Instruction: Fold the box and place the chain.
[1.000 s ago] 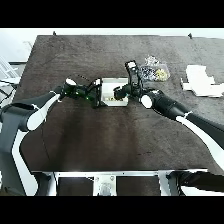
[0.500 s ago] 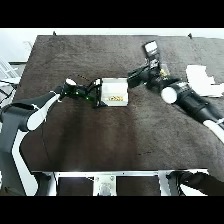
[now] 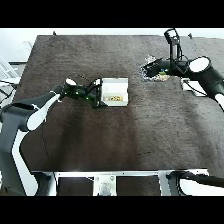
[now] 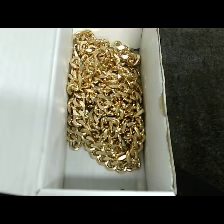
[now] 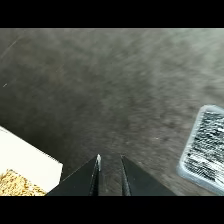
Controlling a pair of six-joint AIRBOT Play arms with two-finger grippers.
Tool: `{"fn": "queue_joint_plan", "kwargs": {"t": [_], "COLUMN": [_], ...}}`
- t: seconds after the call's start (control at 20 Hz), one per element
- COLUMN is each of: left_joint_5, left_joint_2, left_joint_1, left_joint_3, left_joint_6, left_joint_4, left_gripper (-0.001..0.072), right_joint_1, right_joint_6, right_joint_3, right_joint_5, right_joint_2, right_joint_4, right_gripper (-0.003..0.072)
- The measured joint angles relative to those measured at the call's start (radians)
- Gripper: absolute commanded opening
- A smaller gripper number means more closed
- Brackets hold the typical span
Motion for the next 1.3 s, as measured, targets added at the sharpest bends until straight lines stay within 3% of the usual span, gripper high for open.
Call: {"fn": "queue_joint_plan", "kwargs": {"t": [0.2,0.55,1.0,1.3], "left_joint_5": [0.000,0.000,0.002,0.002], "left_joint_2": [0.000,0.000,0.000,0.000], "left_joint_1": [0.000,0.000,0.000,0.000], "left_joint_3": [0.000,0.000,0.000,0.000], "left_joint_6": [0.000,0.000,0.000,0.000], "left_joint_4": [0.000,0.000,0.000,0.000], "left_gripper": [0.0310,0.0310,0.0310,0.0310], "right_joint_1": [-0.029,-0.013,0.068,0.084], "right_joint_6": [-0.203,-0.312,-0.362,-0.394], "right_joint_3": [0.062,0.254,0.313,0.344], "right_joint_5": [0.066,0.206,0.354,0.516], "right_joint_2": [-0.142,-0.350,-0.429,-0.433], "right_joint_4": [0.130,0.215,0.229,0.206], "right_gripper": [0.0174,0.0173,0.0174,0.0174]}}
